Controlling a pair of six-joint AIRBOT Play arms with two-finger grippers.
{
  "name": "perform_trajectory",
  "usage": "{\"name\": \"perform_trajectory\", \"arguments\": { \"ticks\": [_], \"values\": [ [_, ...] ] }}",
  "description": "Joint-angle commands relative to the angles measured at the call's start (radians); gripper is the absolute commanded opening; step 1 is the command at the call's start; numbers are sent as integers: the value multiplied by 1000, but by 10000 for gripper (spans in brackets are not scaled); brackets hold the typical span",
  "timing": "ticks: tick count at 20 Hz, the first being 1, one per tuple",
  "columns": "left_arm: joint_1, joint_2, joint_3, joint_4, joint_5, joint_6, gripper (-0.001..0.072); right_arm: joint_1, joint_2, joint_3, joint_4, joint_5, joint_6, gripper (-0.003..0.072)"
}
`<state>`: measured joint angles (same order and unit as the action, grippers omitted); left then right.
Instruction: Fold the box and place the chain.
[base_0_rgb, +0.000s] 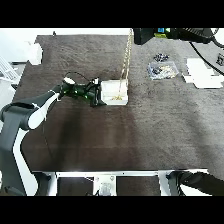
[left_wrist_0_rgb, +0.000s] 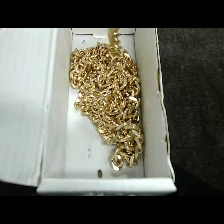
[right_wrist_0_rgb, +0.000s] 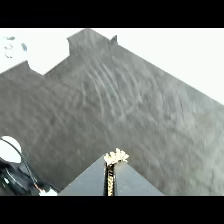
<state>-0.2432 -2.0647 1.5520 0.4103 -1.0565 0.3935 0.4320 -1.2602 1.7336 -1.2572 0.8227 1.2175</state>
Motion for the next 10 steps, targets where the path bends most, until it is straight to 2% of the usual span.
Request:
{"name": "perform_trajectory", "arguments": {
  "ticks": [1, 10],
  "values": [
    [0, 0, 0, 0, 0, 0, 417, 42, 0, 24, -2, -50, -26, 13],
    [0, 0, 0, 0, 0, 0, 416, 53, -10, 41, -2, -82, -51, 13]
  ]
}}
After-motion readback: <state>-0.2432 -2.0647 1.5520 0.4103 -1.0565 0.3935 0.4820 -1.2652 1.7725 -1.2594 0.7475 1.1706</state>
